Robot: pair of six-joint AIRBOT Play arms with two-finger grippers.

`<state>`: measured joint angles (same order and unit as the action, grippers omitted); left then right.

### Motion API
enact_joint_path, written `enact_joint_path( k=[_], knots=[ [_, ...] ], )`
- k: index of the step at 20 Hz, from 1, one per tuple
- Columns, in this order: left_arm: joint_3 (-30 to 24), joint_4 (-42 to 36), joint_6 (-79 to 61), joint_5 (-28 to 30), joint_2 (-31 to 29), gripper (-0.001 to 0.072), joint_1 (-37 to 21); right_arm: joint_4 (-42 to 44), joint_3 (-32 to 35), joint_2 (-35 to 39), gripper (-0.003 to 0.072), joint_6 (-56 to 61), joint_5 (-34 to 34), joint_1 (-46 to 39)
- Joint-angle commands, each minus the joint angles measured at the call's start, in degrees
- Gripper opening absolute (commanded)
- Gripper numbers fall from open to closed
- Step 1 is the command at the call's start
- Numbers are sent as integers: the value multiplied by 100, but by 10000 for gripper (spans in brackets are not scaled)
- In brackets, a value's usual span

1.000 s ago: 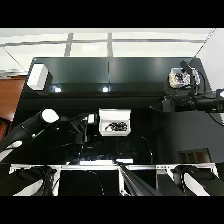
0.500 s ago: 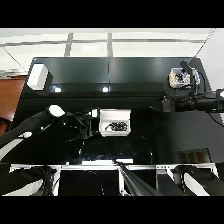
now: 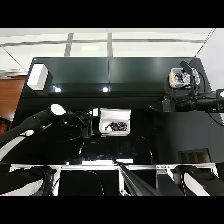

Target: Fold the box and place the chain.

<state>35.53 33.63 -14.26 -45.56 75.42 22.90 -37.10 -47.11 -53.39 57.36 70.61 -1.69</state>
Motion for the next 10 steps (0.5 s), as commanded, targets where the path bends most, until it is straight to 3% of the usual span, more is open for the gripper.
enact_joint_path(
  k=[1, 7, 10],
  knots=[
    [7, -28, -103, -76, 7, 714, 4, 0, 4, 2, 279, 9, -4, 2],
    [7, -269, -227, -98, 7, 714, 66, 9, 17, 2, 278, 11, -37, 2],
    [7, -262, -223, 79, 7, 713, 262, 4, 37, 2, 220, 9, -85, 2]
  ],
)
